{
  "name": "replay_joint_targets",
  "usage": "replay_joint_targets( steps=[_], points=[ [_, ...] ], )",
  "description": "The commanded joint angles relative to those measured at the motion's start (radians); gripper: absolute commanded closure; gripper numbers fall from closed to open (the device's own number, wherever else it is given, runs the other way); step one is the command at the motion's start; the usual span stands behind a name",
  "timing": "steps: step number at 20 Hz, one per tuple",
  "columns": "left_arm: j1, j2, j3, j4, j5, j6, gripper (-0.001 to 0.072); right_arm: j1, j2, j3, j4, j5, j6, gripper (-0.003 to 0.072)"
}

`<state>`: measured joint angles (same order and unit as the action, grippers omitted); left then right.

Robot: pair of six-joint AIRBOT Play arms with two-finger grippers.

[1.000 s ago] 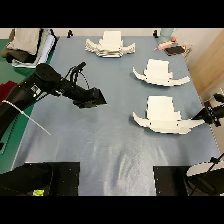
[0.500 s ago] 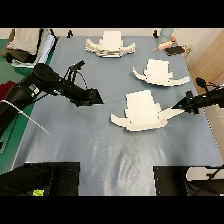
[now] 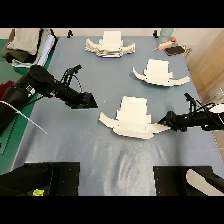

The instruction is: Fold the box.

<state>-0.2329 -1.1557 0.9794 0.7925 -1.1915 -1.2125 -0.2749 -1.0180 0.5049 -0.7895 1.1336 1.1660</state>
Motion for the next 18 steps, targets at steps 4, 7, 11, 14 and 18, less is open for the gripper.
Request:
replay_joint_targets(
  steps=[4,7,11,14,18],
  points=[
    [0.003,0.000,-0.003,0.000,-0.049,0.011,0.0075,0.013,-0.054,-0.035,-0.003,0.026,0.046,0.0465],
    [0.003,0.000,-0.003,0.000,-0.050,0.011,0.0075,0.014,-0.075,-0.025,0.032,0.047,-0.032,0.0657],
    [0.011,-0.008,-0.003,0.001,-0.049,0.003,0.0075,0.045,-0.063,-0.016,0.172,0.055,-0.232,0.0686],
    [0.040,-0.019,-0.012,0.001,-0.035,0.000,0.0076,0.155,-0.019,-0.027,0.191,0.017,-0.310,0.0686],
    [0.077,-0.048,-0.047,-0.003,-0.014,0.015,0.0076,0.316,0.085,-0.044,0.192,-0.151,-0.310,0.0686]
  ],
)
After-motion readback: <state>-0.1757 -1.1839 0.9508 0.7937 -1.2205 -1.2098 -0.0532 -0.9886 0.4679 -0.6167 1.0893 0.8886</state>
